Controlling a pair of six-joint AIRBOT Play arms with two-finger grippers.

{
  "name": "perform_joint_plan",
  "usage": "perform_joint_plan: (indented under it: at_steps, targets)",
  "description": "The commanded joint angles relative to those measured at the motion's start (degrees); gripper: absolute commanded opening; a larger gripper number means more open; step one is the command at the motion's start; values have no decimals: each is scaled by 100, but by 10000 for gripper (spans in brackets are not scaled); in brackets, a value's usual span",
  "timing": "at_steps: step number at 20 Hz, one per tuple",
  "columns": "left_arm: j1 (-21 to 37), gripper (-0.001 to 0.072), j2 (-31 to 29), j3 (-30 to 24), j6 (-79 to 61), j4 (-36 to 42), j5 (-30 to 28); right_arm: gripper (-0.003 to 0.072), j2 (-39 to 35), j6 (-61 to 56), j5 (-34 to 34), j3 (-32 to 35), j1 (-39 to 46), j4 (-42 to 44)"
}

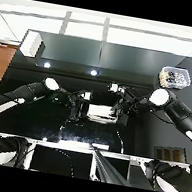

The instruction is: Fold the box and place the chain.

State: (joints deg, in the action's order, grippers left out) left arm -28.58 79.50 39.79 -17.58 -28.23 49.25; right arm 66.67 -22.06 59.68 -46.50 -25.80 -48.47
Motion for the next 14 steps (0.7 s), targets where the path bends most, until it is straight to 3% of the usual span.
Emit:
perform_joint_plan:
  at_steps: [1, 14]
  targets:
    - [-2, 459, 4, 0, -2, -2, 4, 243, -4, 2, 4, -4, 0, -2]
    - [-2, 460, 4, 0, -2, -2, 4, 243, 0, -2, 92, 98, -2, -17]
